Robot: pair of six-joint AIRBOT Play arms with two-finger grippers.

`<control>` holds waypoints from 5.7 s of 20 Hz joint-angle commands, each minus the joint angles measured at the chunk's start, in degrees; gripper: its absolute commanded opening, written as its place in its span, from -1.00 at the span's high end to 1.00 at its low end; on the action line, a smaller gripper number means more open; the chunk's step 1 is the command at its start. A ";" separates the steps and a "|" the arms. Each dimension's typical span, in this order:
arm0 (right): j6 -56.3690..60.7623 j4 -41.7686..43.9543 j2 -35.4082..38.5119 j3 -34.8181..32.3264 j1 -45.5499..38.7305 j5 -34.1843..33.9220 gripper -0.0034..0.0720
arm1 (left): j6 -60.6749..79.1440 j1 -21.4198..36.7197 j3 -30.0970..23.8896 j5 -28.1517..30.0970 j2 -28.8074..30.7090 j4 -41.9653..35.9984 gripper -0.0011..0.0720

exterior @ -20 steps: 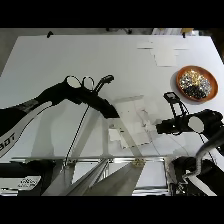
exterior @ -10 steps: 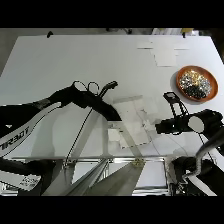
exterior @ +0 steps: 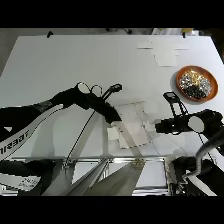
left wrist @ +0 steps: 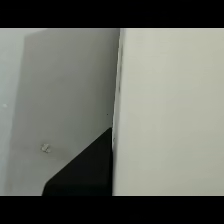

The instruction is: Fold the box and place the chain.

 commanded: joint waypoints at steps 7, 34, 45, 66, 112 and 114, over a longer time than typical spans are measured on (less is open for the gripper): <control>-5.62 -2.01 4.74 10.03 0.04 8.90 0.37 | 20.41 -2.86 0.00 7.45 4.94 0.79 0.97; -16.41 -5.40 18.51 10.19 0.04 6.99 0.38 | 17.31 -10.97 -0.02 21.22 2.25 7.61 0.97; -29.64 -1.62 18.51 10.19 0.04 7.56 0.85 | 17.27 -10.99 -0.02 21.05 2.25 7.58 0.94; -70.55 5.81 11.65 -12.22 10.80 -9.86 -0.97 | 17.27 -10.99 -0.02 21.05 2.25 7.58 0.94; -111.49 38.23 -3.39 -7.72 -18.10 -13.84 -0.92 | 17.27 -10.99 -0.02 21.05 2.25 7.58 0.94; -112.04 38.97 -5.51 -7.72 -18.10 -13.90 -0.92 | 17.27 -10.99 -0.02 21.07 2.25 7.58 0.94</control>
